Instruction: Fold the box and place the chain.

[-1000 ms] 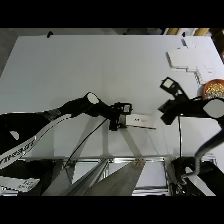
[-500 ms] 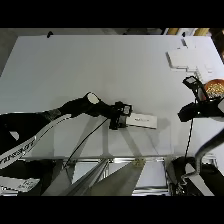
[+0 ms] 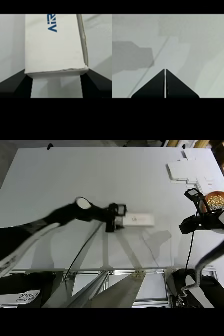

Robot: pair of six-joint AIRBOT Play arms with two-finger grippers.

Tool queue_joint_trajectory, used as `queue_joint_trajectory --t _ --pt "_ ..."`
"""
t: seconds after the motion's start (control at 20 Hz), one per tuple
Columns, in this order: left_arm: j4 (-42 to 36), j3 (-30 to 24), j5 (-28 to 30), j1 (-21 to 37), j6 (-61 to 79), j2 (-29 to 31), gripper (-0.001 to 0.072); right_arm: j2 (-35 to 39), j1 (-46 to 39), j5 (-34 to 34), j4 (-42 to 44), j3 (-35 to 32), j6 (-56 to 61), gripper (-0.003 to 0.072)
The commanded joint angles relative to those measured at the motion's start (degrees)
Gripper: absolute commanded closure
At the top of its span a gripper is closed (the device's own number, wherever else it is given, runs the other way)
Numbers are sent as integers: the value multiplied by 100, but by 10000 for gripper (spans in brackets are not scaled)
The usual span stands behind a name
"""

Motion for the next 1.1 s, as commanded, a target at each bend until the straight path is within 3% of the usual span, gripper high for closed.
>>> queue_joint_trajectory --t 0.0,0.15,0.3,0.45,0.65,0.75,0.9,1.0,1.05 --pt "979 4 179 1054 -2503 984 504 -4 -4 2 -2 7 2 666" --pt "2876 2 59 2380 -5346 1624 505 -4 -4 2 -2 7 2 666" --pt "4570 2 -238 3679 -7547 1862 504 -4 -4 2 -2 7 2 666" --pt "5204 -72 -538 4732 -8421 1851 502 -4 -4 2 -2 7 2 666" --pt "5226 -450 -837 5591 -8553 1790 493 -4 -4 2 -2 7 2 666" --pt "5337 -688 -868 5727 -8633 1731 274 -4 -4 2 -2 7 2 666" --pt "5611 -901 -892 5724 -9075 1690 199 -4 -4 2 -2 7 2 666" --pt "5635 -909 -1008 5724 -9082 1711 2 -4 -4 2 -2 7 2 666" --pt "5633 -907 -1078 5724 -9082 1744 8 -4 -4 2 -2 7 2 666"
